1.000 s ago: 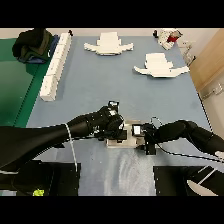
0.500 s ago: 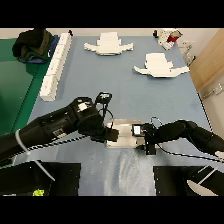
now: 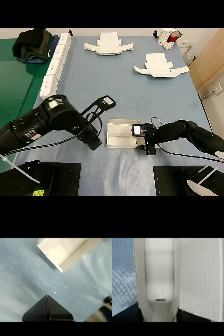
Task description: Fold the box.
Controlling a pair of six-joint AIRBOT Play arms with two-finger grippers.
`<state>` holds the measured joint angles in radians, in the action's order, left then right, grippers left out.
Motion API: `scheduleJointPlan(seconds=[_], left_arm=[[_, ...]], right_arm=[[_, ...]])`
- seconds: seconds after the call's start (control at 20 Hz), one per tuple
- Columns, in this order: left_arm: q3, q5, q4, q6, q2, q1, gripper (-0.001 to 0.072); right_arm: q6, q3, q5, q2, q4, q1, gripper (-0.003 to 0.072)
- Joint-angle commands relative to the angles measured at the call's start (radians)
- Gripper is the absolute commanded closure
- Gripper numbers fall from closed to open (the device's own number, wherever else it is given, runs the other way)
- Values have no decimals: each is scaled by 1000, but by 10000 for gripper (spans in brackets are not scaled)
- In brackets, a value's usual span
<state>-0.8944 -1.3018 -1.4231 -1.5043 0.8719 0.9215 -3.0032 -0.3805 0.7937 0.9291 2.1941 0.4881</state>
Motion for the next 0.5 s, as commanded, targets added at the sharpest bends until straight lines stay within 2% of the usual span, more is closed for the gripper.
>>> scheduleJointPlan(seconds=[0.0,0.05,0.1,0.25,0.45], left_arm=[[141,60,206,743,-109,-198,656],[181,91,262,851,-122,-260,274],[219,147,309,913,-124,-311,-5],[327,322,491,1155,-100,-406,-7],[435,479,703,1553,3,-418,-7]], right_arm=[[0,0,0,-1,0,-1,239],[0,0,0,-1,0,-1,239],[0,0,0,-1,0,-1,239],[0,0,0,-1,0,-1,239],[0,0,0,-1,0,-1,239]])
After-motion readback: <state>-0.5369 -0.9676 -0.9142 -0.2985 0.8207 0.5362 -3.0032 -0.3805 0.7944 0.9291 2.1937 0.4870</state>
